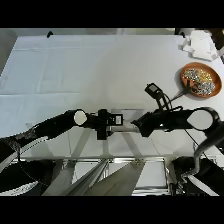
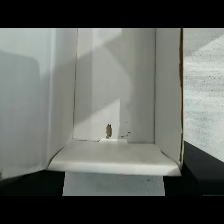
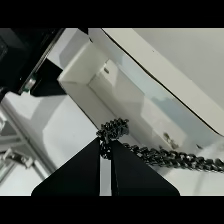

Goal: Fold the box and place the chain.

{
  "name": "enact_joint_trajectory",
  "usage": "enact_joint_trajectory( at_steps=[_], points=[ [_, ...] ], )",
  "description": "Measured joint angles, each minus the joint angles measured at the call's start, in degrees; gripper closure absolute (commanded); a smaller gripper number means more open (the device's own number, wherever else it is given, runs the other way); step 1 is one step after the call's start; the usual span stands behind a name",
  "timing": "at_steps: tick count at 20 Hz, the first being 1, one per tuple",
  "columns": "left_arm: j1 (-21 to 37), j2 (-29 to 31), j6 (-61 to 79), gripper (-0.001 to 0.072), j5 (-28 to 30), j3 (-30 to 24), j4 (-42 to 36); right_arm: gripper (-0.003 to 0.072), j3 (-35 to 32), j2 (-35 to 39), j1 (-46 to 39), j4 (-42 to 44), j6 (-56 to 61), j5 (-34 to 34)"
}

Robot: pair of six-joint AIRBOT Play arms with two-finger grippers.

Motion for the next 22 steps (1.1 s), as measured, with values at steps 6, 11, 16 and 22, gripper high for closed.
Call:
enact_joint_trajectory(
  at_steps=[6,11,16,22],
  points=[
    [0.0,0.0,0.0,0.0362,-0.02,0.0,0.0,0.067,-2.95,-6.78,7.93,-0.9,3.98,-14.01],
    [0.0,0.0,0.0,0.0362,-0.02,0.0,0.0,0.0667,-4.07,-10.75,9.22,-0.76,5.09,-19.65],
    [0.0,0.0,0.0,0.0362,-0.02,0.0,0.0,0.0562,-4.5,-12.22,9.51,-0.59,5.27,-21.86],
    [0.02,0.0,0.0,0.0362,0.0,0.0,0.0,0.0484,-4.61,-3.98,7.72,-3.06,4.87,-19.17]
  ],
)
